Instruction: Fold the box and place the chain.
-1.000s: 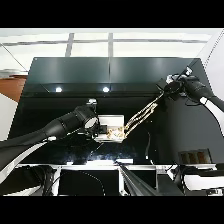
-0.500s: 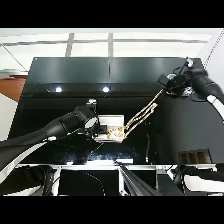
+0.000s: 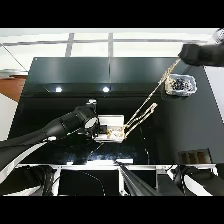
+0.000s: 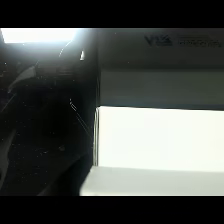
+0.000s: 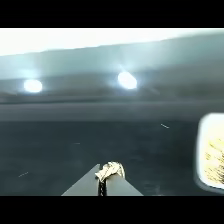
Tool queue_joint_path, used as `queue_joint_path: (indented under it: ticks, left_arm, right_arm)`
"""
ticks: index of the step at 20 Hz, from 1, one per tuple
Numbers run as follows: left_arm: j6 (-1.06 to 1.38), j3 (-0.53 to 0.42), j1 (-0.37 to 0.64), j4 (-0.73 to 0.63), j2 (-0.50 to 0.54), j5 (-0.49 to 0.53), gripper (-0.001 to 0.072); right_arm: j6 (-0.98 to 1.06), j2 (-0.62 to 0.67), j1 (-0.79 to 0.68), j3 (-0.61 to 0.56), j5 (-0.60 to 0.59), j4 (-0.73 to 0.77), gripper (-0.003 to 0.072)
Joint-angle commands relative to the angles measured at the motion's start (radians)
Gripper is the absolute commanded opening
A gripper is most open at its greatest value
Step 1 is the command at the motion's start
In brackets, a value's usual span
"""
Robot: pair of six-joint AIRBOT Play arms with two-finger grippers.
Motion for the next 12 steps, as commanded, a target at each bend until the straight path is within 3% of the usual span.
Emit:
queue_joint_path:
  ticks: [1,4,12]
  left_arm:
    - [0.0,0.0,0.0,0.0,0.0,0.001,0.0031]
    - [0.0,0.0,-0.002,0.0,0.0,0.0,0.0031]
    - [0.0,0.0,-0.001,0.0,0.0,0.001,0.0031]
  right_arm:
    - [-0.136,0.101,0.001,0.071,-0.197,0.202,0.0028]
    - [-0.145,0.105,0.079,0.06,-0.324,0.246,0.0028]
    - [-0.104,0.083,0.384,0.045,-0.29,0.253,0.0028]
